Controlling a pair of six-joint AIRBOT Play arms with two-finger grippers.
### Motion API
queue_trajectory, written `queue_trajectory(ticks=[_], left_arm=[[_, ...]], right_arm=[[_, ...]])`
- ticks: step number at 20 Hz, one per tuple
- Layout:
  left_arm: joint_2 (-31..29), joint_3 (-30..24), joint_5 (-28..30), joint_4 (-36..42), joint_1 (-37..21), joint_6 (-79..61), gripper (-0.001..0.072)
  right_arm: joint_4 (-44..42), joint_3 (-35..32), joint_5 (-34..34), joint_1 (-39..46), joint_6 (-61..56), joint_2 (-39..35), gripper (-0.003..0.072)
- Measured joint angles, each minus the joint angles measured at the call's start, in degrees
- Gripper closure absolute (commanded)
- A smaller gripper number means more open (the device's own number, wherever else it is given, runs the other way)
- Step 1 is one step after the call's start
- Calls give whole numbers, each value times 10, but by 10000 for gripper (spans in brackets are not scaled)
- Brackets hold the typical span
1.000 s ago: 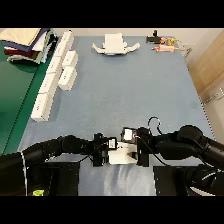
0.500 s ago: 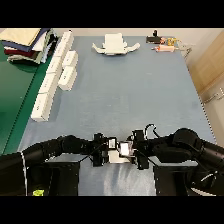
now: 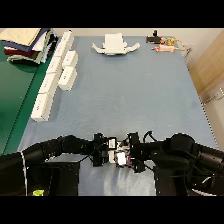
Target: Fold the box.
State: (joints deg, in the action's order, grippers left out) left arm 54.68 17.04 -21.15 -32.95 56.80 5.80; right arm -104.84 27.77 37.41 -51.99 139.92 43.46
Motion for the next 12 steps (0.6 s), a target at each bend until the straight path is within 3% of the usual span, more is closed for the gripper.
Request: queue_trajectory(ticks=[5,12], left_arm=[[0,0,0,0,0,0,253],[0,0,0,0,0,0,253]], right_arm=[[46,-1,-26,-10,-30,2,160],[48,-2,8,-12,-37,3,159]])
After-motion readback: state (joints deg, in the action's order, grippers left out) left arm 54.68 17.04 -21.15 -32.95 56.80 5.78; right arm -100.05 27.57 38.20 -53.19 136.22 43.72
